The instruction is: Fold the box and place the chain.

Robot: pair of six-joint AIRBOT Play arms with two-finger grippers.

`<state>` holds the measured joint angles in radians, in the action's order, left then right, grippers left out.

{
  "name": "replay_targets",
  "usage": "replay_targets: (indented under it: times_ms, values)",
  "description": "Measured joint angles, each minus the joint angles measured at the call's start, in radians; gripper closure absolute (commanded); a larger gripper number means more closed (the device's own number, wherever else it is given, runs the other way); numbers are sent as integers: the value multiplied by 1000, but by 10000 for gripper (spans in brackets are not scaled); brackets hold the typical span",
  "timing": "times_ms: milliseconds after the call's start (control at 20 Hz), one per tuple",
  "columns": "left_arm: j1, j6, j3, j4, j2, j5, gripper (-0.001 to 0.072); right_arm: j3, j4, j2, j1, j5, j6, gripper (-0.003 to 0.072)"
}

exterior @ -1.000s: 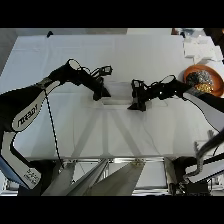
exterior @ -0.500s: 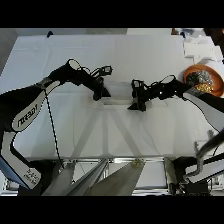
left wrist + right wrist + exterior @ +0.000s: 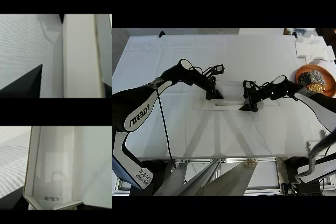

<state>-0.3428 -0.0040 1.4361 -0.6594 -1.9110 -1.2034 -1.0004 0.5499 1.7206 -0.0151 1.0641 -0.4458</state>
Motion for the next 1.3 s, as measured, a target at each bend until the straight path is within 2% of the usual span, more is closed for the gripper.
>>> replay_targets:
  times_ms: [450, 800, 1050, 1100, 1150, 1200, 1300]
  values:
    - [36, -3, 0, -6, 19, -33, 287, 0, -1, 0, 0, -5, 2, 229]
    - [110, -11, 0, -6, 100, -53, 290, 0, -3, 0, 0, -8, 4, 229]
    - [149, -76, 0, -7, 193, -113, 307, 0, -2, 0, 0, -7, 3, 229]
    - [152, -100, 0, -8, 211, -137, 457, 0, -2, 0, 0, -7, 3, 229]
    - [154, -122, 0, -8, 225, -163, 660, 0, -2, 0, 0, -7, 3, 229]
    - [154, -141, 0, -11, 237, -199, 694, 0, -2, 0, 0, -6, 3, 229]
    - [144, -169, 0, -34, 251, -269, 694, 0, -2, 0, 0, -6, 3, 229]
